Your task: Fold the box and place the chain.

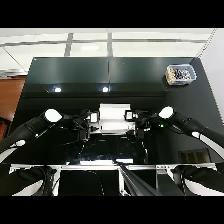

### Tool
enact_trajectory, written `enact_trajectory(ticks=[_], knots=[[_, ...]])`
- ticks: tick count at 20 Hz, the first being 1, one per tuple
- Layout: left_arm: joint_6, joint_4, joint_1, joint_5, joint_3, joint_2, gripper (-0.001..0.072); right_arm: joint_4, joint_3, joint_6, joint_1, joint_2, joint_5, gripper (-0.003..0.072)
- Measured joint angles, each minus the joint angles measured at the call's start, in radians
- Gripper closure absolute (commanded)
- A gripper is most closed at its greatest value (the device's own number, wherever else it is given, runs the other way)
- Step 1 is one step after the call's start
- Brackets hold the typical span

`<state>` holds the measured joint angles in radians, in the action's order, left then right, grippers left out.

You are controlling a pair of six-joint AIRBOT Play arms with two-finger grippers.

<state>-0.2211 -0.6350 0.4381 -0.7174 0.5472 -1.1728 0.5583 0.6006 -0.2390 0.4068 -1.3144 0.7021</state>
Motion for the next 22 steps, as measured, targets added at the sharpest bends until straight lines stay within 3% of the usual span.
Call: enact_trajectory(ticks=[12,13,14,15,16,18,19,21,22], knots=[[0.017,0.186,0.040,0.005,0.030,-0.101,0.0454,0.001,0.000,0.000,0.000,0.000,0.000,0.0520],[0.016,0.188,0.044,0.005,0.036,-0.109,0.0474,0.001,0.000,0.000,0.000,0.000,0.000,0.0520],[0.017,0.192,0.048,0.007,0.042,-0.116,0.0582,0.000,0.000,0.000,0.000,0.000,0.000,0.0520],[0.018,0.194,0.050,0.008,0.046,-0.121,0.0627,0.000,0.000,0.000,0.000,0.000,0.000,0.0520],[0.018,0.195,0.052,0.008,0.049,-0.124,0.0611,0.000,0.000,0.000,0.000,0.000,0.000,0.0520],[0.022,0.195,0.053,0.008,0.053,-0.128,0.0239,0.000,0.000,0.000,0.000,0.000,0.000,0.0520],[0.028,0.197,0.055,0.007,0.054,-0.129,0.0430,0.000,0.000,0.000,0.000,0.000,0.000,0.0520],[0.026,0.193,0.055,0.010,0.056,-0.131,0.0458,0.000,0.000,0.000,0.000,0.000,0.000,0.0520],[0.028,0.190,0.055,0.007,0.057,-0.131,0.0676,0.000,0.000,0.000,0.000,0.000,0.000,0.0520]])
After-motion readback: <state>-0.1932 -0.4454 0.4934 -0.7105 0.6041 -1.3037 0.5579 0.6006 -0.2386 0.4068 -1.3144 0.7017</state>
